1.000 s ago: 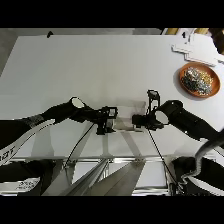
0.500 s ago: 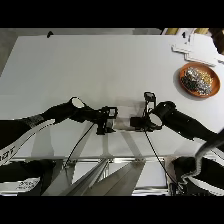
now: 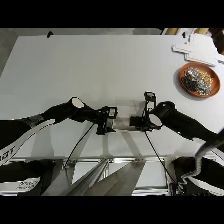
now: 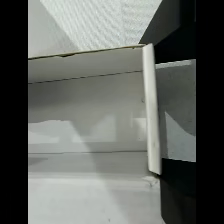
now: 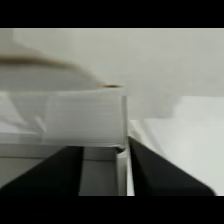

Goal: Fold the box and place the chain.

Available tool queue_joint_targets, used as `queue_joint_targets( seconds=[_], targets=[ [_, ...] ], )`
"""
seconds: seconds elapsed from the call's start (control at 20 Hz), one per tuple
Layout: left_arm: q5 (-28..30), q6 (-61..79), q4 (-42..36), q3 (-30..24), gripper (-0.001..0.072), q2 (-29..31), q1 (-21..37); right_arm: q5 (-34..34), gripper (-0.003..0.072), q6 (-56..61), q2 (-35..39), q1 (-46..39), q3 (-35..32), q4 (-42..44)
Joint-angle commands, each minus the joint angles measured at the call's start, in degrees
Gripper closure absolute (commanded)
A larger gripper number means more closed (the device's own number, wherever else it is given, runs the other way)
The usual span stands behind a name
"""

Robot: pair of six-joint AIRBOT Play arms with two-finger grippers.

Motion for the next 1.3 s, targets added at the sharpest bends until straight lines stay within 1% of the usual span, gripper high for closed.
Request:
queue_joint_targets(
  seconds=[0.0,0.35,0.4,0.45,0.6,0.95,1.0,1.05,1.1,1.15,1.25],
  targets=[
    [-0.1,0.0,0.0,0.0,0.0503,0.0,0.0,0.5,0.0349,-0.1,0.0,0.0,0.0,-1.5],
    [-0.1,0.0,0.0,0.0,0.0503,0.0,0.0,-1.1,0.0359,-3.1,0.0,0.0,0.0,-2.4],
    [-0.1,0.0,0.0,0.0,0.0503,0.0,0.0,-0.9,0.0415,-3.1,0.0,0.0,-0.1,-2.4],
    [-0.1,0.0,0.0,0.0,0.0503,0.0,0.0,-0.8,0.0432,-3.1,0.0,0.0,-0.3,-2.4],
    [-0.1,0.0,0.0,0.0,0.0503,0.0,0.0,-0.6,0.0432,-3.1,0.0,0.0,-1.6,-2.4],
    [-0.1,0.0,0.0,0.0,0.0503,0.0,0.0,-1.9,0.0434,-3.5,-0.9,0.0,-1.6,-2.4],
    [-0.1,0.0,0.0,0.0,0.0503,0.0,0.0,-1.8,0.0460,-4.7,-1.1,0.0,-1.6,-2.3],
    [-0.1,0.0,0.0,0.0,0.0503,0.0,0.0,-1.8,0.0533,-5.3,-1.1,0.0,-1.6,-2.4],
    [-0.1,0.0,0.0,0.0,0.0503,0.0,0.0,-1.9,0.0621,-6.5,-1.1,0.0,-1.6,-2.4],
    [-0.1,0.0,0.0,0.0,0.0503,0.0,0.0,-1.9,0.0674,-7.5,-1.1,0.0,-1.6,-2.4],
    [-0.1,0.0,0.0,0.0,0.0503,0.0,0.0,-1.9,0.0674,-7.6,-1.1,0.0,-1.6,-2.4]
  ],
)
